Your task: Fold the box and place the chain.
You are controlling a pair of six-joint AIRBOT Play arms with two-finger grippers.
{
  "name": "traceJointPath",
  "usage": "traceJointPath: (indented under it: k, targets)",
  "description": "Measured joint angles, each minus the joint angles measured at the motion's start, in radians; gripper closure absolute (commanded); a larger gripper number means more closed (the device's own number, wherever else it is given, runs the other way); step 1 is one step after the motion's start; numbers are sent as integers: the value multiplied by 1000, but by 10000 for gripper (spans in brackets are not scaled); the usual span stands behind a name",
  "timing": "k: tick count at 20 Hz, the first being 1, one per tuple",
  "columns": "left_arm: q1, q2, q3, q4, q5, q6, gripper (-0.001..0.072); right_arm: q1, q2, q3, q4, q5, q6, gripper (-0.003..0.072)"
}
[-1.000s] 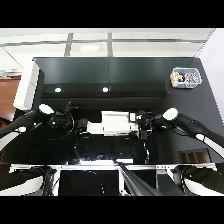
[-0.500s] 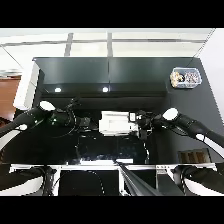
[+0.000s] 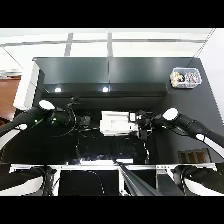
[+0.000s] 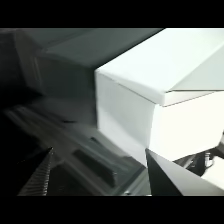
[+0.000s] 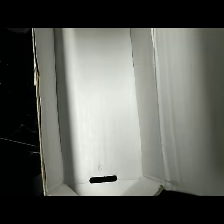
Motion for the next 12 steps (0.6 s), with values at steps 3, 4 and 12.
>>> traceJointPath:
  k: [3,4,12]
  targets:
    - [-3,0,8,-23,-18,14,28,0,0,0,0,0,0,211]
    - [-3,0,10,-27,-21,16,28,0,0,0,0,0,0,212]
    - [-21,0,29,-90,-32,25,193,0,0,0,0,0,0,212]
